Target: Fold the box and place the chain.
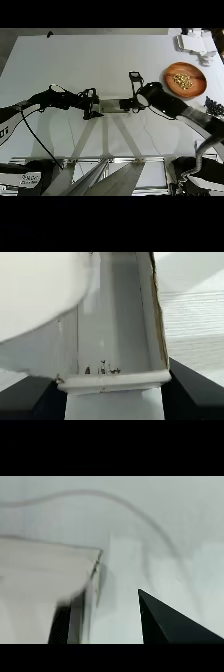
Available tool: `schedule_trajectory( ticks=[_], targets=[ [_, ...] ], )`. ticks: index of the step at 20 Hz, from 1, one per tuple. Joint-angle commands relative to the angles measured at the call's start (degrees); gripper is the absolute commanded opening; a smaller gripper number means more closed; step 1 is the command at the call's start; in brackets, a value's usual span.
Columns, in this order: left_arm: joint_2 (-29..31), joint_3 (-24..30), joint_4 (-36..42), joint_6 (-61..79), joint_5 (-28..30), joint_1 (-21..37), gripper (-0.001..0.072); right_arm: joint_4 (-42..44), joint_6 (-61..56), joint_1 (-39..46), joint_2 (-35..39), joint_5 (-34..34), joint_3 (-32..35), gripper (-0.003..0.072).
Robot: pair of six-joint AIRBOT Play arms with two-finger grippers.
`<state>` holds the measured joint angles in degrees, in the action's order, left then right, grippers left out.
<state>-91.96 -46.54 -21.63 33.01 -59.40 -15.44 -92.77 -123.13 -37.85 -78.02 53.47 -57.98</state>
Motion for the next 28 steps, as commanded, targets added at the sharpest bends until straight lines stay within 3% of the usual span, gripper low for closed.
schedule_trajectory(
  ticks=[1,5,8,9,10,13,16,22,23,26,28],
  targets=[
    [0.02,-0.02,0.02,0.00,0.00,-0.02,0.0316,0.48,8.74,2.97,9.11,5.92,-0.04,0.0462],
    [0.02,-0.02,0.04,0.00,0.00,0.00,0.0316,-0.07,20.72,13.09,17.33,4.44,-0.04,0.0462],
    [0.02,-0.02,0.04,0.00,0.02,0.00,0.0316,-0.17,24.98,26.82,16.96,2.58,-0.04,0.0474],
    [0.02,-0.02,0.04,0.00,0.00,0.00,0.0316,-0.20,25.49,31.71,15.91,1.03,-0.04,0.0553],
    [0.02,-0.02,0.02,0.00,0.00,-0.02,0.0316,-0.17,25.81,35.95,14.58,-1.05,-0.04,0.0637],
    [0.02,-0.02,0.04,0.00,0.00,-0.02,0.0316,-0.20,26.12,46.56,8.92,-8.26,-0.04,0.0701],
    [0.02,-0.02,0.02,0.00,0.00,-0.02,0.0316,-0.17,26.21,52.11,0.76,-12.50,-0.33,0.0703],
    [0.02,-0.02,0.04,0.00,0.00,-0.02,0.0316,-0.20,25.92,52.85,-14.16,-19.02,-5.55,0.0703],
    [0.00,-0.02,0.04,0.00,0.00,-0.02,0.0316,-0.15,25.90,52.85,-15.74,-19.12,-6.32,0.0699],
    [0.02,-0.02,0.02,0.00,0.00,-0.02,0.0316,-0.17,25.68,52.85,-16.96,-19.43,-6.43,0.0590],
    [0.02,-0.02,0.02,0.00,0.00,0.00,0.0316,-0.15,25.68,52.85,-16.94,-19.06,-6.43,0.0402]
  ],
)
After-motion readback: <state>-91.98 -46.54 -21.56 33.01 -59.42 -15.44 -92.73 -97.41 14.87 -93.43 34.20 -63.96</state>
